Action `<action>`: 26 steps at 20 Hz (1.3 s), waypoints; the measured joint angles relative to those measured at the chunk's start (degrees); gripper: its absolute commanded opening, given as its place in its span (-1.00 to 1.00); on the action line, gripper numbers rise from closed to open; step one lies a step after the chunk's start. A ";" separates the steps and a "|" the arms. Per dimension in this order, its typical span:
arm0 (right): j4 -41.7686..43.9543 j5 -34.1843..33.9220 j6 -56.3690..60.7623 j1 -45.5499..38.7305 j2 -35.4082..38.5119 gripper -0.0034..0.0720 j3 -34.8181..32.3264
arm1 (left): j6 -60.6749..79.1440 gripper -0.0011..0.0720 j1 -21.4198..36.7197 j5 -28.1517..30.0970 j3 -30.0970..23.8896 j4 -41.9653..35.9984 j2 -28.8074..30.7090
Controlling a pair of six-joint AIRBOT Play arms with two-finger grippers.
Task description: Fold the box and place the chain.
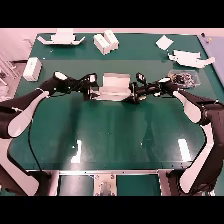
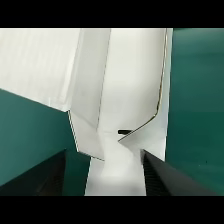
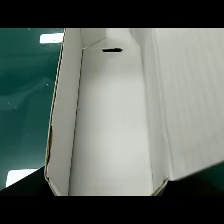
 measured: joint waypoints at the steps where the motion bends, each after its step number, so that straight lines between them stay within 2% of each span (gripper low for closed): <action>1: 0.02 0.00 -0.02 0.00 0.00 0.57 0.00 | 0.09 0.16 -0.11 0.07 0.00 -0.04 0.00; 2: 0.02 0.00 0.00 0.00 0.00 0.57 0.00 | 0.22 0.16 -0.13 0.22 0.00 -0.07 -0.02; 4: 0.02 0.00 0.00 0.00 0.00 0.57 0.00 | 0.20 -0.17 -0.22 0.24 0.00 -0.09 -0.04; 10: -0.02 0.00 -0.04 0.00 0.00 0.57 0.00 | -0.24 -0.19 -0.22 -0.85 0.00 -0.94 -0.26; 15: -0.02 0.02 -0.02 -0.02 0.00 0.57 0.00 | -0.46 -0.19 -0.26 -3.65 0.00 -5.14 -1.36; 16: -0.02 0.04 -0.02 -0.02 0.00 0.57 0.00 | -0.48 -0.36 -0.26 -4.02 0.00 -5.62 -1.46; 26: 0.04 -0.04 0.00 -0.11 0.00 0.57 0.00 | 1.14 -0.34 -0.24 -5.62 0.00 -12.83 -3.19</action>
